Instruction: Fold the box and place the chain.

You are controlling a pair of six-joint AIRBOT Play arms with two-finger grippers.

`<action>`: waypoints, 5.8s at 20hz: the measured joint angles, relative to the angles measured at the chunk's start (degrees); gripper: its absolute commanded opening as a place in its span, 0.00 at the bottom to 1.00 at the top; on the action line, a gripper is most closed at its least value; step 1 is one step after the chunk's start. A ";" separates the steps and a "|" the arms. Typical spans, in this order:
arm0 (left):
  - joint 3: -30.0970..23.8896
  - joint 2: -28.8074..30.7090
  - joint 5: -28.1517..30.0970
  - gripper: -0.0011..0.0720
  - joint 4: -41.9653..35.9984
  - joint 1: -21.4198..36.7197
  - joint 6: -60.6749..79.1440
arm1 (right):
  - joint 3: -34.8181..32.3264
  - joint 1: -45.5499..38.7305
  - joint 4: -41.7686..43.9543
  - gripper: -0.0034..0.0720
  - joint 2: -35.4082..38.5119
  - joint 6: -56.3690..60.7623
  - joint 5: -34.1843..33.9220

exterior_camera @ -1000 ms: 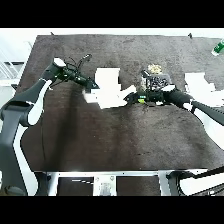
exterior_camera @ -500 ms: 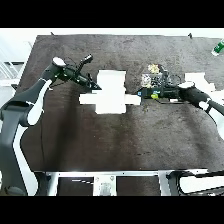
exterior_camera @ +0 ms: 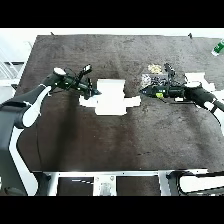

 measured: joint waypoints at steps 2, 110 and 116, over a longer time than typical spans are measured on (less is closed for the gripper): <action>-2.16 0.11 1.81 0.03 -0.96 0.00 3.30 | 0.00 -0.02 -0.02 0.44 0.00 -0.02 0.00; -5.03 0.31 3.93 0.04 -2.40 0.02 10.91 | 13.55 14.53 -10.78 0.78 -10.34 -50.07 -0.04; -5.03 0.31 3.93 0.04 -2.40 0.04 10.93 | 18.03 14.47 -10.78 0.78 -14.14 -50.58 3.82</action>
